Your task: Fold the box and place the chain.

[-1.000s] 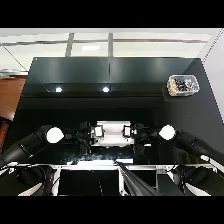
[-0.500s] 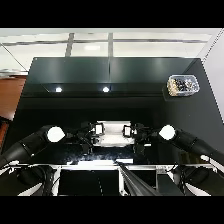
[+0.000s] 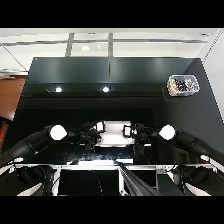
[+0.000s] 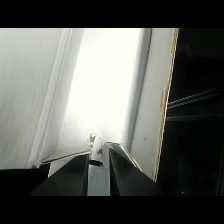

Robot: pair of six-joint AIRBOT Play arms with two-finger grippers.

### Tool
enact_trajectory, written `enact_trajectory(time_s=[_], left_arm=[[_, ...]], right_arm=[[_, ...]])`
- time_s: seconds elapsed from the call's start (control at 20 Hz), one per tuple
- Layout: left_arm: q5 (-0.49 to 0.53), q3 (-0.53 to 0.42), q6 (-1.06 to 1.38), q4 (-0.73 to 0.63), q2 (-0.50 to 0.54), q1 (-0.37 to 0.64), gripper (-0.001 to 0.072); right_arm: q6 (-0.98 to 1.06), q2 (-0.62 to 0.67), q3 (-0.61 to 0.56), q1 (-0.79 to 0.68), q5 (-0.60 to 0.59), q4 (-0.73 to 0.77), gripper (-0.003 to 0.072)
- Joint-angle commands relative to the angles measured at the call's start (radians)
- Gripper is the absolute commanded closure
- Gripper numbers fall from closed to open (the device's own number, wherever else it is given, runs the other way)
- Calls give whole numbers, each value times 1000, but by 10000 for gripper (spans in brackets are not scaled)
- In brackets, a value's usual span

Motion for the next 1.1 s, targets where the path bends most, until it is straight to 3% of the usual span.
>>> enact_trajectory(time_s=[0.0,0.35,0.4,0.45,0.5,0.65,0.75,0.8,0.85,0.9,0.95,1.0,1.05], left_arm=[[-1,0,16,-54,-8,0,547],[-8,0,37,-54,-12,0,546],[-8,0,36,-55,-12,0,521],[-8,0,37,-55,-12,0,424],[-8,0,37,-55,-12,0,370],[-11,0,37,-50,-12,0,376],[-13,0,37,-44,-12,0,485],[-11,0,37,-45,-12,0,435],[-11,0,37,-44,-12,0,322],[-12,0,37,-44,-12,0,287],[-14,0,37,-44,-12,0,290],[-18,0,36,-44,-12,0,367],[-27,0,36,-42,-12,0,506]], right_arm=[[1,0,0,0,0,1,327],[1,0,0,0,0,1,327],[1,0,0,0,0,1,327],[1,0,0,0,0,1,327],[1,0,0,0,0,1,327],[1,0,0,0,0,1,327],[1,0,0,0,0,1,327],[1,0,0,0,0,1,327],[1,0,0,0,0,1,327],[1,0,0,0,0,1,327],[1,0,0,0,0,1,327],[1,0,0,0,0,1,327],[1,0,0,0,0,1,327]])
